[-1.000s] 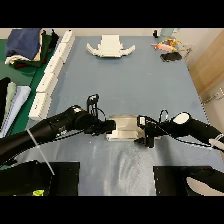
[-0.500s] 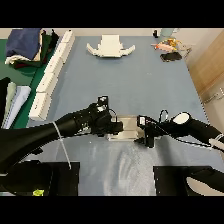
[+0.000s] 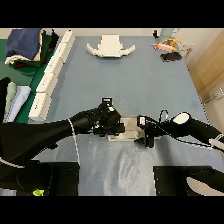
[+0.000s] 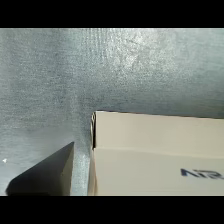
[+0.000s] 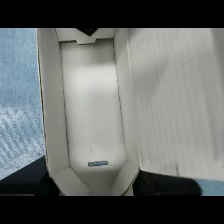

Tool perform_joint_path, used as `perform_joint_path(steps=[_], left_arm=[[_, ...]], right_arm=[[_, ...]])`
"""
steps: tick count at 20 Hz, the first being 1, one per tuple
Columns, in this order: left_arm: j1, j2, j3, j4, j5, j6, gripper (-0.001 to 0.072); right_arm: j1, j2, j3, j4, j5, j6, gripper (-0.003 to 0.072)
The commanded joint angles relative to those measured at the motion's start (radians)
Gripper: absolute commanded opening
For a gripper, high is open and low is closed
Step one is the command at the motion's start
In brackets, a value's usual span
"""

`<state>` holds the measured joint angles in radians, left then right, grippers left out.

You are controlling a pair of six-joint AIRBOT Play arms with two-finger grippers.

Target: Fold the box.

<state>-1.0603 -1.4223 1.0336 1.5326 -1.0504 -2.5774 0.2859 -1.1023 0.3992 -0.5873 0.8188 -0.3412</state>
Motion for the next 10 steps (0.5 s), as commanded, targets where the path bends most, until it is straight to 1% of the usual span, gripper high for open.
perform_joint_path(steps=[1, 5, 6, 7, 8, 10], left_arm=[[0.000, -0.020, 0.007, 0.013, -0.008, -0.003, 0.0360], [0.000, -0.024, 0.007, 0.014, -0.006, -0.008, 0.0359], [0.000, -0.024, 0.007, 0.014, -0.006, -0.014, 0.0234], [0.000, -0.024, 0.007, 0.014, 0.002, -0.012, 0.0016], [0.000, -0.024, 0.007, 0.016, 0.018, -0.028, 0.0013], [0.000, -0.024, 0.008, 0.018, 0.019, -0.068, 0.0014]], right_arm=[[0.000, 0.000, 0.001, 0.000, 0.000, 0.000, 0.0520], [0.000, 0.000, 0.001, 0.000, 0.000, 0.000, 0.0520], [0.000, 0.000, 0.001, 0.000, 0.000, 0.000, 0.0520], [0.000, 0.000, 0.001, 0.000, 0.000, 0.000, 0.0520], [0.000, 0.000, 0.001, 0.000, 0.000, 0.000, 0.0519], [0.000, 0.000, 0.001, 0.000, 0.000, 0.000, 0.0520]])
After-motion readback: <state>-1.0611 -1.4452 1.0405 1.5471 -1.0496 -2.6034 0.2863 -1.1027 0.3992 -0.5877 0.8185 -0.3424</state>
